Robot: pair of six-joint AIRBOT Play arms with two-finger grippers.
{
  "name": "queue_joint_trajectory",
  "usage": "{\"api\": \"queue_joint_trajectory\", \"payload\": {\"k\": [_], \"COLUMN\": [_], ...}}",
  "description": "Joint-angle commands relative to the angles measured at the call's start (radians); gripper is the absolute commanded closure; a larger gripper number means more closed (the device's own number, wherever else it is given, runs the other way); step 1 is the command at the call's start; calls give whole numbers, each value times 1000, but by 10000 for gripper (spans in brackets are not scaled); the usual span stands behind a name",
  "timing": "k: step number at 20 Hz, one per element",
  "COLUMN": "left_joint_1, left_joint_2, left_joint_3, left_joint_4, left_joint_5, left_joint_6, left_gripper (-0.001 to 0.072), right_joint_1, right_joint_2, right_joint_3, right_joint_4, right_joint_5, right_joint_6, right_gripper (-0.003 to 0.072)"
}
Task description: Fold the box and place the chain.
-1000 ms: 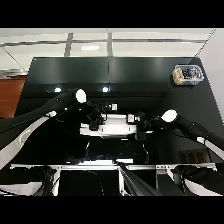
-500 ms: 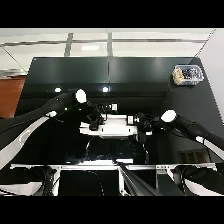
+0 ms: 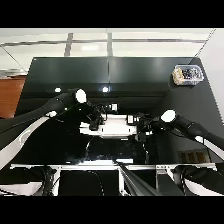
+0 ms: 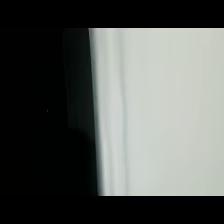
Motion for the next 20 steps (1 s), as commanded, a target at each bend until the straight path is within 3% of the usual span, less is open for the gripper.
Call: {"api": "queue_joint_trajectory", "payload": {"k": [1, 3, 4, 5, 8, 10, 12, 13, 15, 16, 20], "left_joint_1": [1, 1, 1, 1, 1, 1, 1, 1, 5, 9, 45], "left_joint_2": [0, 0, 0, 0, 0, 0, 0, 0, 9, 20, 103], "left_joint_3": [1, 1, 1, 1, 1, 5, 24, 38, 63, 74, 89], "left_joint_4": [0, 0, 0, 0, 0, 1, 14, 32, 48, 56, 180], "left_joint_5": [1, 1, 0, 0, -3, -26, -70, -93, -118, -121, -169], "left_joint_6": [0, 0, 0, 0, 0, 0, 0, 0, -11, -58, -230], "left_gripper": [683, 682, 682, 683, 682, 682, 675, 593, 278, 215, 195], "right_joint_1": [1, 1, 1, 1, 1, 1, 1, 1, 1, 1, 1], "right_joint_2": [-2, -5, -5, -5, -5, -5, -5, -5, -5, -5, -5], "right_joint_3": [-1, -1, -1, -1, -1, -1, -1, -1, -1, -1, -1], "right_joint_4": [-5, -5, -5, -9, -26, -27, -27, -27, -27, -27, -27], "right_joint_5": [-4, -4, -3, -3, -3, -3, -3, -4, -4, -3, -4], "right_joint_6": [2, 2, 2, 2, 2, 2, 2, 2, 2, 2, 2], "right_gripper": [-25, -24, 67, 90, 92, 252, 252, 252, 251, 252, 252]}}
